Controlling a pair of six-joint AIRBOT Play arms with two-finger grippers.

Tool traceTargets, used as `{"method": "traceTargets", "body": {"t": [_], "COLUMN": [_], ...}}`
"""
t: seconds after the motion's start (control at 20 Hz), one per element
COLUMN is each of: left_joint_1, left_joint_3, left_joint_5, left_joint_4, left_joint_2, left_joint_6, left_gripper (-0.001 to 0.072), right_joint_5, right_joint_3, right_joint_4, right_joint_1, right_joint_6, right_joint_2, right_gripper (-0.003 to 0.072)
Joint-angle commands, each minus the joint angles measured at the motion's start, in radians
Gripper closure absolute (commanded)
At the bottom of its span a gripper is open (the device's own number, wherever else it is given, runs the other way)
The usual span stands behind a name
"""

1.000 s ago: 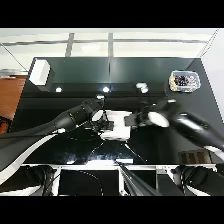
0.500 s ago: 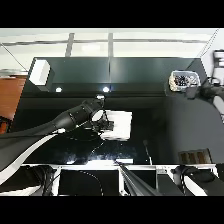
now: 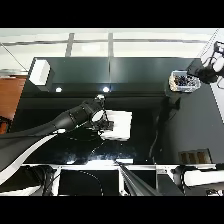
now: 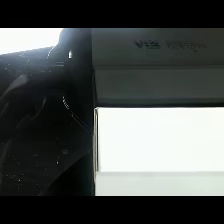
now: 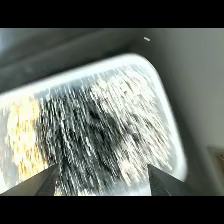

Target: Fold the box and place the chain.

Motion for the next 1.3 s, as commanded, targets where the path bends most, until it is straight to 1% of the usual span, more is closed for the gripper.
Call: {"method": "traceTargets", "body": {"t": [0.0, 0.15, 0.25, 0.3, 0.35, 0.4, 0.45, 0.5, 0.6, 0.8, 0.95, 1.05, 1.2, 1.25], "left_joint_1": [0.000, 0.000, 0.000, 0.000, 0.000, 0.000, 0.000, 0.000, 0.000, 0.000, 0.000, 0.000, 0.000, 0.000], "left_joint_3": [0.000, 0.000, 0.000, 0.000, 0.000, 0.000, 0.000, 0.000, 0.000, 0.000, 0.000, 0.000, 0.000, 0.000], "left_joint_5": [-0.003, -0.004, -0.003, -0.003, -0.003, -0.003, -0.004, -0.004, -0.003, -0.003, -0.003, -0.003, -0.003, -0.003], "left_joint_4": [0.004, 0.003, 0.003, 0.003, 0.003, 0.003, 0.003, 0.003, 0.003, 0.003, 0.003, 0.003, 0.000, 0.000], "left_joint_2": [-0.001, -0.001, -0.001, -0.001, -0.001, -0.001, -0.001, -0.001, -0.001, -0.001, -0.001, -0.001, -0.001, -0.001], "left_joint_6": [0.002, 0.002, 0.002, 0.002, 0.002, 0.002, 0.002, 0.002, 0.002, 0.002, 0.002, 0.002, 0.002, 0.002], "left_gripper": [0.0679, 0.0680, 0.0679, 0.0680, 0.0679, 0.0679, 0.0679, 0.0679, 0.0680, 0.0679, 0.0680, 0.0679, 0.0679, 0.0679], "right_joint_5": [0.190, 0.174, 0.198, 0.211, 0.227, 0.251, 0.279, 0.305, 0.320, 0.323, 0.296, 0.316, 0.480, 0.488], "right_joint_3": [0.259, 0.270, 0.270, 0.270, 0.275, 0.291, 0.312, 0.333, 0.344, 0.344, 0.344, 0.344, 0.330, 0.298], "right_joint_4": [0.146, 0.150, 0.150, 0.148, 0.141, 0.129, 0.121, 0.109, 0.101, 0.099, 0.109, 0.152, 0.330, 0.364], "right_joint_1": [-0.010, -0.011, -0.011, -0.011, -0.011, -0.012, -0.013, -0.013, -0.013, -0.013, -0.013, -0.013, -0.005, 0.012], "right_joint_6": [-0.093, -0.092, -0.092, -0.092, -0.092, -0.092, -0.094, -0.101, -0.148, -0.237, -0.267, -0.285, -0.356, -0.369], "right_joint_2": [-0.245, -0.290, -0.305, -0.306, -0.304, -0.303, -0.299, -0.285, -0.219, -0.021, 0.138, 0.255, 0.413, 0.471], "right_gripper": [0.0028, 0.0030, 0.0033, 0.0142, 0.0366, 0.0656, 0.0675, 0.0675, 0.0675, 0.0677, 0.0679, 0.0680, 0.0680, 0.0680]}}
